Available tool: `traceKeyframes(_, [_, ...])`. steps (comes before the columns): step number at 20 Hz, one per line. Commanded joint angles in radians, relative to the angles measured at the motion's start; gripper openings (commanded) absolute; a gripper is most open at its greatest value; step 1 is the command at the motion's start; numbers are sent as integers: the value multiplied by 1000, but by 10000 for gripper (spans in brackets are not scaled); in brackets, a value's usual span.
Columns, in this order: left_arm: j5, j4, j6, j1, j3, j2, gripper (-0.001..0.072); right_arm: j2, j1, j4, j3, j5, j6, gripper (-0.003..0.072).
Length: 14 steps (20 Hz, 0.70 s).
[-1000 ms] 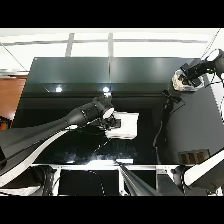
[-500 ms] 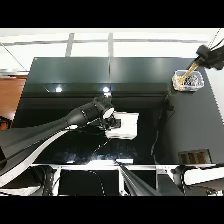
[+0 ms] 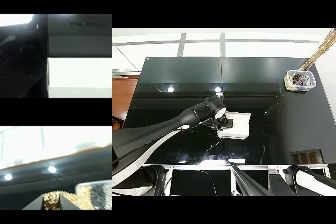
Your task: Fold the box and place the chain.
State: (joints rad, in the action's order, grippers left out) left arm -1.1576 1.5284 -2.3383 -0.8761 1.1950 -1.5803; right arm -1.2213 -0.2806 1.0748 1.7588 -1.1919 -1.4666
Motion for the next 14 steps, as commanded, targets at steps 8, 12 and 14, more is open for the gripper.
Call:
traceKeyframes(8, [0, 0, 0, 1, 0, 0, 26, 297, 137, -116, -93, -152, 96, 5])
traceKeyframes(12, [0, 0, 0, 1, 0, 0, 26, 322, 202, -197, -138, -256, 145, 5])
traceKeyframes(14, [0, 0, 0, 1, 0, 0, 26, 322, 235, -275, -171, -294, 166, 5])
